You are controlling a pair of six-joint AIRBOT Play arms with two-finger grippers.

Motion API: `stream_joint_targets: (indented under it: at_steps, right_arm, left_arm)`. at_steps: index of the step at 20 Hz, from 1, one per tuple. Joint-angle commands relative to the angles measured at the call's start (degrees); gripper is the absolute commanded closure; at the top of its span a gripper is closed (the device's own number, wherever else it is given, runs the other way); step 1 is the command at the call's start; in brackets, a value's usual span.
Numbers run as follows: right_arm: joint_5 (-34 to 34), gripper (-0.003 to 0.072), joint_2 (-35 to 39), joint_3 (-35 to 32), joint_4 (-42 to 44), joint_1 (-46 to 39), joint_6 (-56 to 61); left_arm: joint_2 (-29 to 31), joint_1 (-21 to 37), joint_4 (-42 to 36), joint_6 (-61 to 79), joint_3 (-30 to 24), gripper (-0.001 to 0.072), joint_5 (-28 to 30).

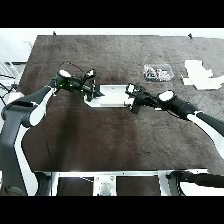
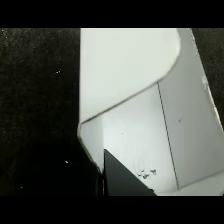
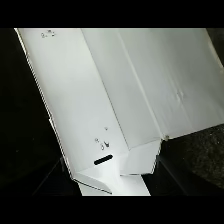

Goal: Fold the box and place the chain.

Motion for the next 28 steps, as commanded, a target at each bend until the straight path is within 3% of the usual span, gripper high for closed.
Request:
stream_joint_targets:
  at_steps: [1,6,19,28]
  right_arm:
    - [4.2,0.0006,-2.4,2.6,0.3,-1.8,-1.1]
    - [6.2,0.0006,-2.9,4.4,0.2,-3.1,-2.6]
    - [30.0,0.0005,-16.7,19.6,0.6,-9.4,-2.6]
    - [35.7,0.0005,-24.7,27.1,0.9,-9.3,-4.4]
  left_arm:
    - [0.0,0.0,0.0,0.0,0.0,0.0691,0.0]
    - [0.0,0.0,0.0,0.0,0.0,0.0691,0.0]
    - [0.0,0.0,0.0,0.0,0.0,0.0691,0.0]
    - [0.0,0.0,0.0,0.0,0.0,0.0691,0.0]
